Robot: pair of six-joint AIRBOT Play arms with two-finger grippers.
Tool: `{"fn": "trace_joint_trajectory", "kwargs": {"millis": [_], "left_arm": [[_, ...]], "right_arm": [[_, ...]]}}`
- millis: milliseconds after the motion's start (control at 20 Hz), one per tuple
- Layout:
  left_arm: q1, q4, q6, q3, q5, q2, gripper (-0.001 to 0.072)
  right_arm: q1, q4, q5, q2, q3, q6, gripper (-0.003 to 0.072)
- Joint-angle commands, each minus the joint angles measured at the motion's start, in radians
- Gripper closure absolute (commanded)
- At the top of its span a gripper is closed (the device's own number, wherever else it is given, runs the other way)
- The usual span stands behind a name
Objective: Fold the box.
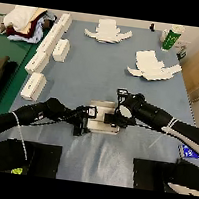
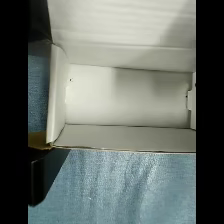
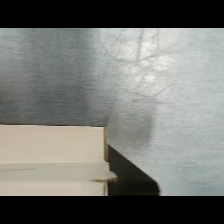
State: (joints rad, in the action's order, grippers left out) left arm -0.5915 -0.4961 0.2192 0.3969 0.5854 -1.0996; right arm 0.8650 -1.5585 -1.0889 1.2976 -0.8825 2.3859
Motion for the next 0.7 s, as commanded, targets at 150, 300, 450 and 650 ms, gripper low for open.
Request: {"fn": "trace_joint_trajectory", "kwargs": {"millis": [150,300,450,650], "left_arm": [[-0.001,0.000,0.001,0.001,0.000,0.000,0.0154],[-0.001,0.000,0.000,0.001,0.000,0.000,0.0155],[-0.001,0.000,0.000,0.001,0.000,0.000,0.0154],[-0.001,0.000,0.000,0.001,0.000,0.000,0.0154]], "right_arm": [[0.003,-0.035,-0.052,0.008,-0.005,0.033,0.0687],[0.003,-0.035,-0.051,0.008,-0.005,0.018,0.0685],[0.003,-0.010,-0.057,0.000,-0.006,0.003,0.0358],[0.003,0.004,-0.123,-0.081,-0.029,-0.013,0.0345]]}}
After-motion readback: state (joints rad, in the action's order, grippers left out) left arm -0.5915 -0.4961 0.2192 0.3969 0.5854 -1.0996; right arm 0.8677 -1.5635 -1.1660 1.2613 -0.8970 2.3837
